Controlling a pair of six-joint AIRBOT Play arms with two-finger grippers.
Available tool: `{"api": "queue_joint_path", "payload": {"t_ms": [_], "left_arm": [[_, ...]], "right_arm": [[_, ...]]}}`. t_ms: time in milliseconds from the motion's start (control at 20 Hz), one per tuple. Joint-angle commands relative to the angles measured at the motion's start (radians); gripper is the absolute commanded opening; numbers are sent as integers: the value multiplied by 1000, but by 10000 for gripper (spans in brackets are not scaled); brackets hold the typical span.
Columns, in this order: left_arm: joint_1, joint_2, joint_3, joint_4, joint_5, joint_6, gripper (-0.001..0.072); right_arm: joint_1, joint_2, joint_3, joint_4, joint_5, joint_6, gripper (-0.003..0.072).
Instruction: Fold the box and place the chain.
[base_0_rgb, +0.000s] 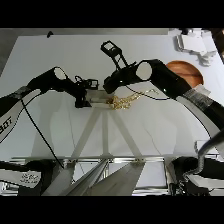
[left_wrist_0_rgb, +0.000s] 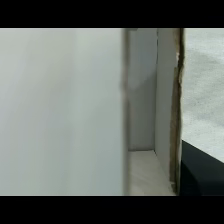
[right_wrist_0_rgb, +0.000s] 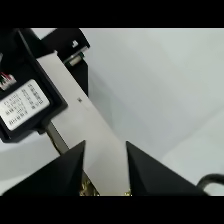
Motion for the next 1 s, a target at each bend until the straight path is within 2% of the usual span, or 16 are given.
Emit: {"api": "queue_joint_path", "payload": {"t_ms": [0, 100, 250, 300, 350, 400, 550, 750, 950], "left_arm": [[0, 0, 0, 0, 0, 0, 17], [0, 0, 0, 0, 0, 0, 17], [0, 0, 0, 0, 0, 0, 17], [0, 0, 0, 0, 0, 0, 17], [0, 0, 0, 0, 0, 0, 17], [0, 0, 0, 0, 0, 0, 17], [0, 0, 0, 0, 0, 0, 17], [0, 0, 0, 0, 0, 0, 17], [0, 0, 0, 0, 0, 0, 17]], "right_arm": [[-34, 2, 1, -50, 97, -11, 369], [-70, 16, 0, -124, 153, -31, 369], [-149, 71, -52, -164, 188, -211, 376], [-179, 85, -83, -164, 190, -286, 467], [-203, 85, -108, -164, 203, -361, 589], [-218, 79, -132, -164, 217, -451, 630], [-222, 30, -156, -126, 246, -721, 688], [-207, -75, -156, 74, 229, -999, 697], [-135, -156, -156, 77, 140, -1055, 699]]}}
